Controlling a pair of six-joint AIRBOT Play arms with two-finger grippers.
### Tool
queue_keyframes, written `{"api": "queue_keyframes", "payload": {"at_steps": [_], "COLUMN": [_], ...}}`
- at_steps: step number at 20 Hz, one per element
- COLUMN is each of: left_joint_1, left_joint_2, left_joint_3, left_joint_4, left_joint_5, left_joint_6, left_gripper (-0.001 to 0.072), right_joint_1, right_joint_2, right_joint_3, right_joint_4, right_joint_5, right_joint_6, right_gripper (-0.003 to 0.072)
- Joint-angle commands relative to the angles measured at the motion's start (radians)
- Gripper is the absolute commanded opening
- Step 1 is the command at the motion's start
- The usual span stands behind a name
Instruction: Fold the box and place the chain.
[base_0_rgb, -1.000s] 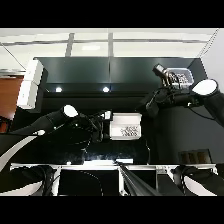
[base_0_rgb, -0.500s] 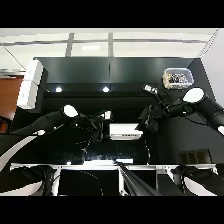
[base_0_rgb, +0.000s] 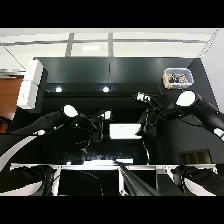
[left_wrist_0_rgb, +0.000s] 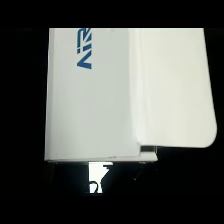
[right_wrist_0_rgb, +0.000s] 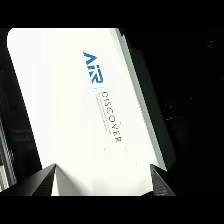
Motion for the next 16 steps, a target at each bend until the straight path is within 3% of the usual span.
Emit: {"api": "queue_keyframes", "payload": {"at_steps": [1, 3, 5, 6, 7, 10, 11, 16], "left_joint_1": [0.0, 0.0, 0.0, 0.0, 0.0, 0.0, 0.0, 0.0], "left_joint_2": [0.0, 0.0, 0.0, 0.0, 0.0, 0.0, 0.0, 0.0], "left_joint_3": [0.0, 0.0, 0.0, 0.0, 0.0, 0.0, 0.0, 0.0], "left_joint_4": [0.0, 0.0, 0.0, 0.0, 0.0, 0.0, 0.0, 0.001], "left_joint_5": [-0.006, -0.019, -0.022, -0.022, -0.022, -0.022, -0.022, -0.021], "left_joint_6": [0.001, 0.001, 0.001, 0.001, 0.001, 0.001, 0.001, 0.001], "left_gripper": [0.0336, 0.0335, 0.0336, 0.0336, 0.0336, 0.0335, 0.0336, 0.0335], "right_joint_1": [0.013, 0.014, 0.018, 0.018, 0.018, 0.018, 0.018, 0.018], "right_joint_2": [0.0, 0.0, 0.001, 0.001, 0.001, 0.001, 0.001, 0.001], "right_joint_3": [-0.001, -0.001, 0.0, 0.0, 0.0, 0.0, 0.0, 0.0], "right_joint_4": [-0.021, -0.019, -0.018, -0.007, 0.001, 0.0, 0.001, 0.0], "right_joint_5": [-0.034, -0.03, -0.029, -0.019, -0.008, -0.003, -0.003, 0.015], "right_joint_6": [0.0, 0.004, 0.008, 0.008, 0.008, 0.023, 0.022, 0.022], "right_gripper": [0.072, 0.0615, 0.0614, 0.0554, 0.0427, 0.0401, 0.0267, 0.0258]}}
